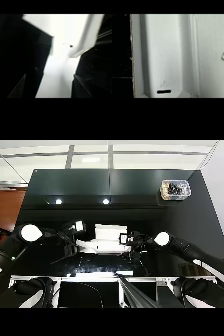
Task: Fold the box and place the chain.
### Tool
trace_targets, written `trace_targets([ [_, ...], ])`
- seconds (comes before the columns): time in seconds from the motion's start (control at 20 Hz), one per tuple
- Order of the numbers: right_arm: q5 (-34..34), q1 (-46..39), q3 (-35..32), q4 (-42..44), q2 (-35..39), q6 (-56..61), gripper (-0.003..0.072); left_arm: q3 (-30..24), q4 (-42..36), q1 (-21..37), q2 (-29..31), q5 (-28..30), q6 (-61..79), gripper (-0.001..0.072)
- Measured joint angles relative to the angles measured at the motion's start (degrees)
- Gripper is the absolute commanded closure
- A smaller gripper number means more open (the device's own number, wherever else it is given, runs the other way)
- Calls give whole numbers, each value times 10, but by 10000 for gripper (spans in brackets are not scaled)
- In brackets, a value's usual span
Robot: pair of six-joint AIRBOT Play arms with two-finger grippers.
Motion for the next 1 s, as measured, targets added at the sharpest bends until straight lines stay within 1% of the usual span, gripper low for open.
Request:
trace_targets([
  [0.15, 0, 0, 0, 0, 0, 0, 196, -13, -56, -26, -26, 34, 43, 37],
  [0.35, 0, 0, 0, 0, 0, 0, 196, -19, -77, -57, -58, 53, 82, 44],
  [0.4, 0, 0, 0, 0, 0, 0, 196, -19, -80, -61, -64, 57, 86, 131],
  [0.5, 0, 0, 0, 0, 0, 0, 196, -20, -81, -66, -72, 59, 94, 238],
  [0.6, 0, 0, 0, 0, 0, 0, 196, -20, -83, -68, -77, 61, 96, 422],
  [0.65, 0, 0, 0, 0, 0, 0, 196, -21, -86, -69, -79, 61, 98, 443],
  [1.0, 0, 0, 0, 0, 0, 0, 196, -21, -160, -74, -95, 66, 102, 443],
])
